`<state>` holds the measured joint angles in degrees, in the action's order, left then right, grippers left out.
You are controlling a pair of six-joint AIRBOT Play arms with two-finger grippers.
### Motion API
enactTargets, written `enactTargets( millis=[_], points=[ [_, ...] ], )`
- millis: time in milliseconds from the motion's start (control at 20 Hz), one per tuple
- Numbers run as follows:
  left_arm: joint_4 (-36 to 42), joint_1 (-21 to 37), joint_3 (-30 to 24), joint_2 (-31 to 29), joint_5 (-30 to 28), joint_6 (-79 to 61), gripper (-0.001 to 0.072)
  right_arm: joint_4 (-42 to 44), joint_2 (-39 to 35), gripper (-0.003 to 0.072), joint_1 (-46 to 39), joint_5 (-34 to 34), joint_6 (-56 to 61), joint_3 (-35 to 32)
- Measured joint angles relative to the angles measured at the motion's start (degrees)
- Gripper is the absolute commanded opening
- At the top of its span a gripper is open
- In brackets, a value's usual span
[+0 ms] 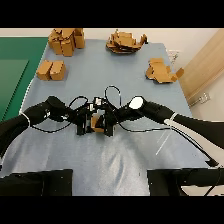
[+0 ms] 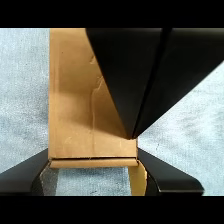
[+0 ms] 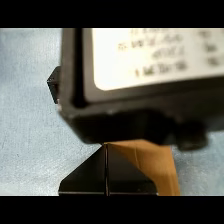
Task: Fold the box.
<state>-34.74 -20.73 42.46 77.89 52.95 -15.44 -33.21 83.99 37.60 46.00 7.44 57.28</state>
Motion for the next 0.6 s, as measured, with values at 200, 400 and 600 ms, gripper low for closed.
enactTargets(
  millis=[200, 400, 600],
  points=[
    [0.02, 0.0, 0.0, 0.0, 0.0, 0.02, 0.0117, -0.46, 0.17, 0.0005, 0.0, -0.15, 0.0, 0.0],
    [0.11, 0.0, 0.0, -0.02, 0.11, 0.09, 0.0117, -0.63, -2.64, 0.0005, -0.07, -4.22, 0.0, -0.02],
    [0.87, 0.0, 0.2, -0.31, 0.09, 0.22, 0.0116, -3.41, -10.16, 0.0005, -2.08, -11.5, 4.55, -0.07]
  ],
)
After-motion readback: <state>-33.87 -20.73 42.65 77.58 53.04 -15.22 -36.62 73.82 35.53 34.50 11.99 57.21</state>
